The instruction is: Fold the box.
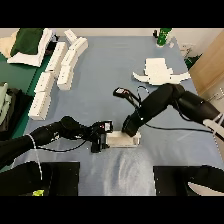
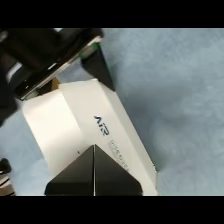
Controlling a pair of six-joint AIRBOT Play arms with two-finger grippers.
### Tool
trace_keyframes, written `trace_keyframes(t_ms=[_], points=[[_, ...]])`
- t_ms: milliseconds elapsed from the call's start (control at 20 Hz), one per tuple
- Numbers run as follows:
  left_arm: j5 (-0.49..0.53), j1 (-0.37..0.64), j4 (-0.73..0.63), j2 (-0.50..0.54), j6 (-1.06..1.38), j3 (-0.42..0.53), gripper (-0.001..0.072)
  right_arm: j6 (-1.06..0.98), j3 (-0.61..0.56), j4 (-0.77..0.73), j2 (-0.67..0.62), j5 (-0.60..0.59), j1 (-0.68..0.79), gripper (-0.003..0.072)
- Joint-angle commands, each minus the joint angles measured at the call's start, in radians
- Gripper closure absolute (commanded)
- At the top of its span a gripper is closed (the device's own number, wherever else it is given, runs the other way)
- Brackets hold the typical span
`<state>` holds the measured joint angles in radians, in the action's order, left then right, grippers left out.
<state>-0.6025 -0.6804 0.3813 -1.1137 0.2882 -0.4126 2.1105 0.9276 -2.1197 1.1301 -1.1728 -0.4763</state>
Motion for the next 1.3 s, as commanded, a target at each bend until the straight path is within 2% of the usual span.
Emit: trace_keyframes(t_ms=[0, 200, 350, 450, 500, 800, 850, 900, 950, 1250], points=[[0.0, 0.001, 0.0, 0.0, 0.0, -0.001, 0.023, 0.003, -0.116, 0.057, -0.105, 0.169, -0.139, 0.0684], [0.0, 0.001, 0.0, 0.0, 0.0, -0.001, 0.023, 0.003, -0.22, 0.141, -0.197, 0.262, -0.264, 0.0685], [0.0, 0.001, 0.0, 0.0, 0.0, -0.001, 0.023, 0.003, -0.229, 0.285, -0.203, 0.319, -0.304, 0.0684], [0.0, 0.001, 0.0, 0.0, 0.0, -0.001, 0.023, 0.005, -0.227, 0.331, -0.203, 0.36, -0.305, 0.0544], [0.0, 0.001, 0.0, 0.0, 0.0, -0.001, 0.023, 0.009, -0.224, 0.334, -0.203, 0.367, -0.305, 0.0519], [0.0, 0.0, 0.0, 0.0, 0.0, -0.001, 0.023, 0.077, -0.21, 0.315, -0.2, 0.36, -0.305, 0.0518], [0.0, 0.001, 0.0, 0.0, 0.0, -0.001, 0.023, 0.096, -0.21, 0.329, -0.2, 0.366, -0.305, 0.0435], [0.0, 0.001, 0.0, 0.0, 0.0, -0.001, 0.023, 0.123, -0.21, 0.338, -0.199, 0.373, -0.305, 0.0263], [0.0, 0.001, 0.0, 0.0, 0.0, -0.001, 0.023, 0.161, -0.21, 0.343, -0.195, 0.376, -0.305, 0.0188], [0.0, 0.001, 0.0, 0.0, 0.0, -0.001, 0.023, 0.327, -0.21, 0.321, -0.115, 0.392, -0.305, 0.0187]])
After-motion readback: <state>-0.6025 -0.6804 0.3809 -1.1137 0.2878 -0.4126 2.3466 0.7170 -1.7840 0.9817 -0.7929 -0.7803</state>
